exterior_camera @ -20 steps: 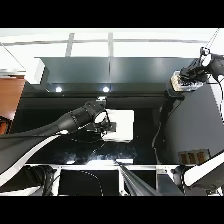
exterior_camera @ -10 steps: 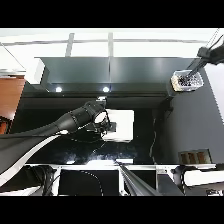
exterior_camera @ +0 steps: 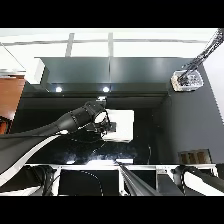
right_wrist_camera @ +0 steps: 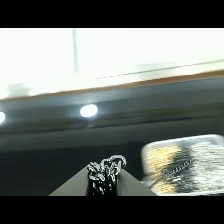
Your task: Fold the box and place the chain.
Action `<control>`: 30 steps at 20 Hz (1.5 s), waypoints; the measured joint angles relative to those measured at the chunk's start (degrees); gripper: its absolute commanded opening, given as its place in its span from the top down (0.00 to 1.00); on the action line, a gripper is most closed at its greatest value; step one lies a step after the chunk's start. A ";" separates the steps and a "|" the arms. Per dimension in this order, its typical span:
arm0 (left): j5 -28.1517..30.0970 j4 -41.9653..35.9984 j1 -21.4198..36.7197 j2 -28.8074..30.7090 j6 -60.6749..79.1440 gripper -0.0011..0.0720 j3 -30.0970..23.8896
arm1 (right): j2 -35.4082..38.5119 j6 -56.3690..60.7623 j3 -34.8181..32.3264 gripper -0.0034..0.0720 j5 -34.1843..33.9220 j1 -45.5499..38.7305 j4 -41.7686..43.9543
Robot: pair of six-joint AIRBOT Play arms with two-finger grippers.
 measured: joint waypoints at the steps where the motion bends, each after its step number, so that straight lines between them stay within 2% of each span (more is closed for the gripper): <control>1: 0.00 0.00 0.00 0.00 0.00 0.95 0.00 | 1.77 -0.76 -0.31 0.94 1.03 1.18 0.96; 9: 0.02 0.00 0.00 0.00 0.00 0.95 0.00 | 14.08 -2.89 -8.72 0.94 9.60 14.10 6.64; 15: 0.02 0.00 0.00 0.00 0.00 0.95 0.00 | 17.03 -3.06 -17.22 0.94 11.04 24.09 12.96; 23: 0.02 0.00 0.00 0.00 0.00 0.95 0.00 | 17.49 -3.10 -24.28 0.94 7.15 32.59 20.17; 30: 0.04 0.00 0.00 0.00 0.00 0.95 0.02 | 17.00 -3.48 -40.65 0.94 -5.42 37.40 23.47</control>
